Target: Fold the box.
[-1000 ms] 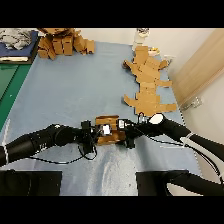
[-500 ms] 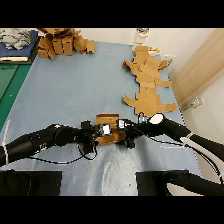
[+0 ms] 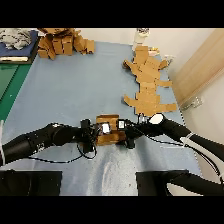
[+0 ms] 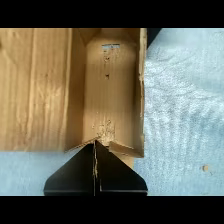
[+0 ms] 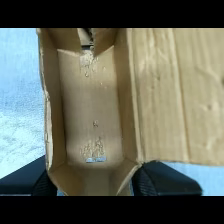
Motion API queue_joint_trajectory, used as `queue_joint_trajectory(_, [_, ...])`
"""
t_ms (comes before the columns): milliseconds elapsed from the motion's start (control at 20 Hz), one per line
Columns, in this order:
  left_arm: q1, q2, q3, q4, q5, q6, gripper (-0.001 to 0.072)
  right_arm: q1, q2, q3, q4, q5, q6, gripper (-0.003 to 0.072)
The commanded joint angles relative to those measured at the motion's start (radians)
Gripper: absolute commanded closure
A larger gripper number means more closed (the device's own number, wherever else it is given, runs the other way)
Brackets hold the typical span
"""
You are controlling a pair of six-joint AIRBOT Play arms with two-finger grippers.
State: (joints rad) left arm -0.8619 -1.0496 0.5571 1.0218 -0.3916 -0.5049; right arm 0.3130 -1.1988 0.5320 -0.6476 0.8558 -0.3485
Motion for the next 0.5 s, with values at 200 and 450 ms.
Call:
queue_joint_trajectory(200, [0.100, 0.193, 0.011, 0.565, -0.365, -0.736, 0.0696, 0.000, -0.001, -0.001, -0.004, -0.002, 0.000, 0.0080])
queue_joint_trajectory(450, [0.245, 0.329, -0.026, 0.635, -0.539, -1.290, 0.0696, 0.000, -0.001, 0.000, -0.004, -0.011, 0.000, 0.0080])
